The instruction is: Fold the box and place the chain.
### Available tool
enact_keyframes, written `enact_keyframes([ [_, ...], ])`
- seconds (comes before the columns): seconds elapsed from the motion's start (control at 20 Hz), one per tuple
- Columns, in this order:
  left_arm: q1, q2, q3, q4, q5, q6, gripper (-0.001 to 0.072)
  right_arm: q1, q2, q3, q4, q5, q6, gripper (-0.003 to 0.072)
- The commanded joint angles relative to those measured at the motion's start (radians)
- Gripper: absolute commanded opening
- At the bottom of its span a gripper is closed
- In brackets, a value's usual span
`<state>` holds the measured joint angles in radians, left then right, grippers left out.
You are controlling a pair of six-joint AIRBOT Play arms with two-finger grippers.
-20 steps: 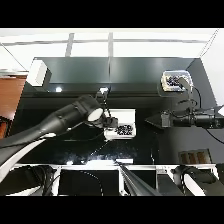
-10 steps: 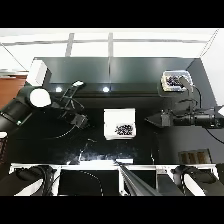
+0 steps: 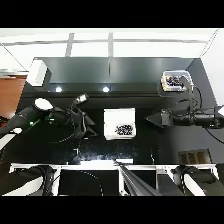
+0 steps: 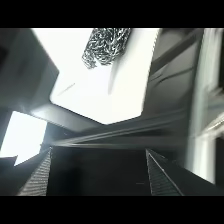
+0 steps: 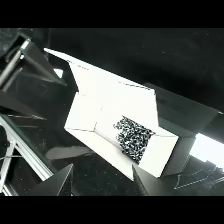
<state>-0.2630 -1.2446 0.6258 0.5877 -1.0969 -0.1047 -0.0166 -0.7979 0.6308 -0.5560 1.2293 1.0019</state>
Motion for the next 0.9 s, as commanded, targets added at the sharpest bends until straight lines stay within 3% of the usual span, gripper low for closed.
enact_keyframes([
  [0.0,-0.119,-0.015,-0.008,0.097,0.207,0.290,0.0706,0.000,0.000,0.000,-0.003,-0.023,0.000,0.0442],
  [0.15,-0.176,-0.027,-0.008,0.078,0.249,0.298,0.0706,0.000,0.000,0.000,-0.004,-0.031,0.000,0.0442],
  [0.3,-0.181,-0.059,-0.008,-0.018,0.249,0.372,0.0706,0.000,0.000,0.000,-0.023,-0.033,0.000,0.0442],
  [0.85,-0.217,-0.077,-0.007,-0.111,0.263,0.385,0.0707,0.000,0.000,0.000,-0.043,-0.027,0.000,0.0442],
])
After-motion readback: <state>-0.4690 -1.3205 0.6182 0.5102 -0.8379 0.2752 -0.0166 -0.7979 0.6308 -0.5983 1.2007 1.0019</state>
